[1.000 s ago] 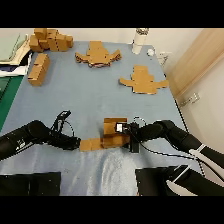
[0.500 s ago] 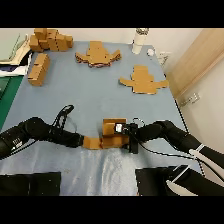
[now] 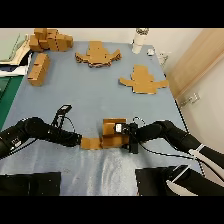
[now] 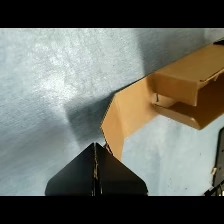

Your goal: Fold the box.

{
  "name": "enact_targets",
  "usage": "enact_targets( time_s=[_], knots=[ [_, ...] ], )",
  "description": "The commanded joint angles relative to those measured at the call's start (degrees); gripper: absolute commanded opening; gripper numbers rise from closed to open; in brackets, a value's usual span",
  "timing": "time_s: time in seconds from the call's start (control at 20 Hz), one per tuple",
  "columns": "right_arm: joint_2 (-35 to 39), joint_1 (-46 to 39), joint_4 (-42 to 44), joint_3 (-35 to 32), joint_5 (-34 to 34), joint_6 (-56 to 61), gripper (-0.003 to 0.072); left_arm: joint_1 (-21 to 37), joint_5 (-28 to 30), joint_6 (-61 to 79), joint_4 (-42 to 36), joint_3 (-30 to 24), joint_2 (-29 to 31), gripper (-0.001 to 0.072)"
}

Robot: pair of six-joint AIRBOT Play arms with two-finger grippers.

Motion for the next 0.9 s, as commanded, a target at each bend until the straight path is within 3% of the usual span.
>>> enact_targets(
  time_s=[0.0,0.25,0.45,0.75,0.85],
  knots=[
    [0.0,0.0,-0.1,0.0,-0.1,0.0,0.0471,-0.1,1.4,2.2,-3.3,0.0,-2.1,0.0012],
    [0.0,0.0,-0.1,0.0,-0.1,0.0,0.0471,-0.1,1.7,16.1,-18.4,-0.1,-3.5,0.0012],
    [0.0,0.0,-0.1,0.0,-0.1,0.0,0.0472,-0.7,2.0,16.6,-19.6,-0.6,-4.7,0.0013],
    [0.0,0.0,-0.1,0.0,-0.1,0.0,0.0472,-6.1,6.8,16.6,-20.1,-0.6,-10.1,0.0013],
    [0.0,0.0,-0.1,0.0,-0.1,0.0,0.0472,-6.5,7.0,19.6,-23.6,-0.1,-10.0,0.0013]
  ],
)
